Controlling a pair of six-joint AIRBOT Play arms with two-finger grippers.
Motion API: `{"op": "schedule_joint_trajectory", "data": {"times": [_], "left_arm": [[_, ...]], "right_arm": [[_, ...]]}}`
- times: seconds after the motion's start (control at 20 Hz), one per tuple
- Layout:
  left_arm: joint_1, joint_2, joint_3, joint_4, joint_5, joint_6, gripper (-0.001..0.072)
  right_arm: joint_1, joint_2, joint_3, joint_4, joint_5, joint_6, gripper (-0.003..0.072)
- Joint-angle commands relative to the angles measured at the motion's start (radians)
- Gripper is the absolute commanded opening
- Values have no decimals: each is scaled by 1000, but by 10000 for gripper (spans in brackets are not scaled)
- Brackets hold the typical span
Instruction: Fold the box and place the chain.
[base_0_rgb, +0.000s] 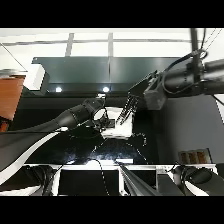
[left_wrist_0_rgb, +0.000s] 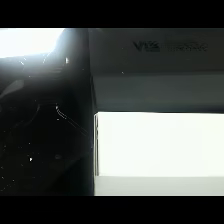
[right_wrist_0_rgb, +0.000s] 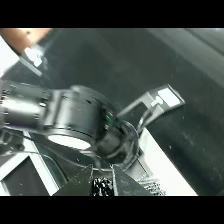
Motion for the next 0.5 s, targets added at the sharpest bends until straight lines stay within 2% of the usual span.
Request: {"op": "schedule_joint_trajectory", "data": {"times": [0.0, 0.25, 0.45], "left_arm": [[0, 0, 0, 0, -1, 0, 29], [0, 0, 0, -1, 0, 0, 29], [0, 0, 0, -1, -1, 4, 29]], "right_arm": [[23, -26, -75, -24, -44, 5, 25], [106, -73, -224, -14, -181, 8, 27], [101, -114, -263, -52, -190, 21, 27]]}}
